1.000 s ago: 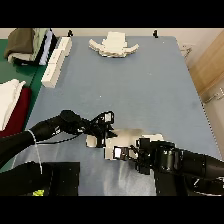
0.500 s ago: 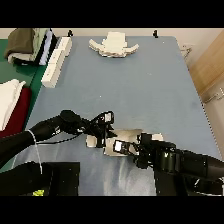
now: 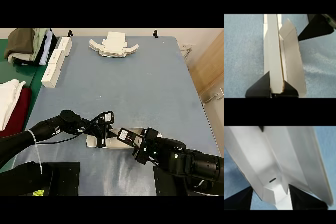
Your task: Fold the box.
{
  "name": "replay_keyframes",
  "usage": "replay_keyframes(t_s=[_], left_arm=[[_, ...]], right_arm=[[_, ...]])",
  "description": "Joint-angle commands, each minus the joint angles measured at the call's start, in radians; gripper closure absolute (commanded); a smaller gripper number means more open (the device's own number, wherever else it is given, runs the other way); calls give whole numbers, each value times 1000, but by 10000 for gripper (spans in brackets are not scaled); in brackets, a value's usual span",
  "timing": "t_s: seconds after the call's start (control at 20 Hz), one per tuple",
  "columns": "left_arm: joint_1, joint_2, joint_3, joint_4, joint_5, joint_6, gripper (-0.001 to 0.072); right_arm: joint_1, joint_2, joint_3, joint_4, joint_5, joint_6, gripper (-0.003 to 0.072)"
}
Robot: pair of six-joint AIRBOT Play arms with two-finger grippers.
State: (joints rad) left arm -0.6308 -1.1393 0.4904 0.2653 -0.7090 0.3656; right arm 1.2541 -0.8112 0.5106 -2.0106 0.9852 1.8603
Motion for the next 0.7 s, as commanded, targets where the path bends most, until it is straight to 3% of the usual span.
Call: replay_keyframes(t_s=[0.0, 0.05, 0.2, 0.4, 0.65], left_arm=[[1, 0, 1, 1, 0, 1, 694], [1, 0, 1, 1, 0, 1, 694], [1, 0, 1, 1, 0, 1, 694], [1, 0, 1, 1, -1, 1, 694], [1, 0, 1, 1, -1, 1, 694]], right_arm=[[-6, 5, 1, 18, -4, 122, 24], [-7, 6, 1, 18, 14, 118, -32], [-24, 30, 1, 26, 27, 56, -32], [-80, 122, -37, 179, 32, -66, -32], [-122, 203, -113, 130, -56, -125, -32]])
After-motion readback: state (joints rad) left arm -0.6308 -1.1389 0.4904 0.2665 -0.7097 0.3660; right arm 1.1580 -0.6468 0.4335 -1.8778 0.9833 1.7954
